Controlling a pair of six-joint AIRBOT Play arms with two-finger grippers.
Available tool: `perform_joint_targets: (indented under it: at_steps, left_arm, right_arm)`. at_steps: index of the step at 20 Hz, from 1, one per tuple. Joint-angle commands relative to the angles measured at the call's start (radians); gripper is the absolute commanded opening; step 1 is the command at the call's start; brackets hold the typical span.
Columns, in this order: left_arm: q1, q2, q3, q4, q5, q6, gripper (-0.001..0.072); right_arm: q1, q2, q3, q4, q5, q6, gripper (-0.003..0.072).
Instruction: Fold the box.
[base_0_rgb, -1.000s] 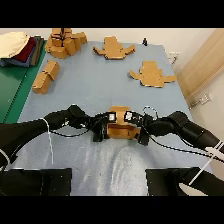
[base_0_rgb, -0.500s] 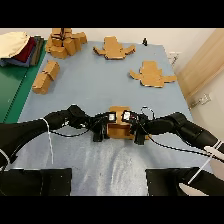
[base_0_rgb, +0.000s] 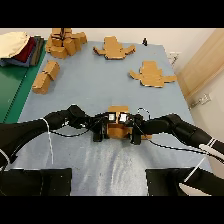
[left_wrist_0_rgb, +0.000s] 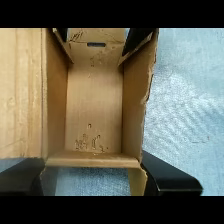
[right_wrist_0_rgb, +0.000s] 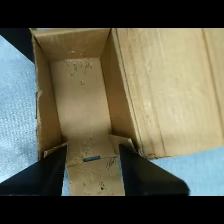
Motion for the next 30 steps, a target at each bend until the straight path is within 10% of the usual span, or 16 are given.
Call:
perform_joint_targets:
  at_steps: [1, 4, 8, 14, 20, 30]
  left_arm:
    - [0.0, 0.0, 0.0, 0.0, 0.0, 0.001, 0.0524]
    - [0.0, 0.0, 0.0, 0.0, 0.0, 0.001, 0.0523]
    - [0.0, 0.0, 0.0, 0.0, 0.0, 0.001, 0.0524]
    - [0.0, 0.0, 0.0, 0.0, 0.0, 0.001, 0.0523]
    - [0.0, 0.0, 0.0, 0.0, 0.0, 0.001, 0.0524]
    - [0.0, 0.0, 0.0, 0.0, 0.0, 0.001, 0.0523]
  right_arm:
    - [0.003, -0.005, 0.0, 0.003, 0.013, -0.016, 0.053]
    - [0.003, -0.003, 0.0, -0.001, 0.003, -0.015, 0.0509]
    - [0.002, 0.035, 0.027, -0.266, -0.151, 0.346, 0.0011]
    - [-0.086, 0.222, 0.073, -0.922, -0.549, 1.207, 0.0005]
    - [-0.424, 0.118, 0.0, -0.269, -0.42, 1.154, 0.0004]
    - [-0.454, -0.008, 0.003, 0.17, -0.389, 0.793, 0.0004]
